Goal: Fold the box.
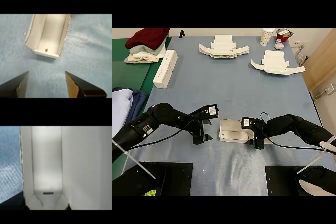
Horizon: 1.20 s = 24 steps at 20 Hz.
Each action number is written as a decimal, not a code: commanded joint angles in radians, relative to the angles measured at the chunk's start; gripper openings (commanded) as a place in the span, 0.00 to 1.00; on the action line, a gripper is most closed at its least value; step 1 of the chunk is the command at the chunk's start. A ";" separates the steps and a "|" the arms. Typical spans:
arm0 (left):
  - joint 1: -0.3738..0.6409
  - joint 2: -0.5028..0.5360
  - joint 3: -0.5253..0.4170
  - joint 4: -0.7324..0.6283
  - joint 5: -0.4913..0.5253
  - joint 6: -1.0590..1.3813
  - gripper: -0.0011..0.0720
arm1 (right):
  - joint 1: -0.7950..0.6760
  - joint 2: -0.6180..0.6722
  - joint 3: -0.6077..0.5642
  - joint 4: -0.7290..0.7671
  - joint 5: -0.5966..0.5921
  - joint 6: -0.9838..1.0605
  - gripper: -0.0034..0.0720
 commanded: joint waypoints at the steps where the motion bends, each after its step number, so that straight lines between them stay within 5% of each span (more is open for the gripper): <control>1: 0.048 -0.094 -0.070 -0.183 0.101 0.340 0.97 | 0.000 0.000 0.000 0.000 0.000 0.000 0.68; 14: 0.022 -0.288 -0.102 -0.552 0.158 0.773 0.97 | 0.000 0.000 0.000 0.000 0.000 0.000 0.68; 24: -0.018 -0.305 -0.101 -0.524 0.187 0.766 0.97 | 0.000 0.000 -0.001 0.000 0.000 0.000 0.68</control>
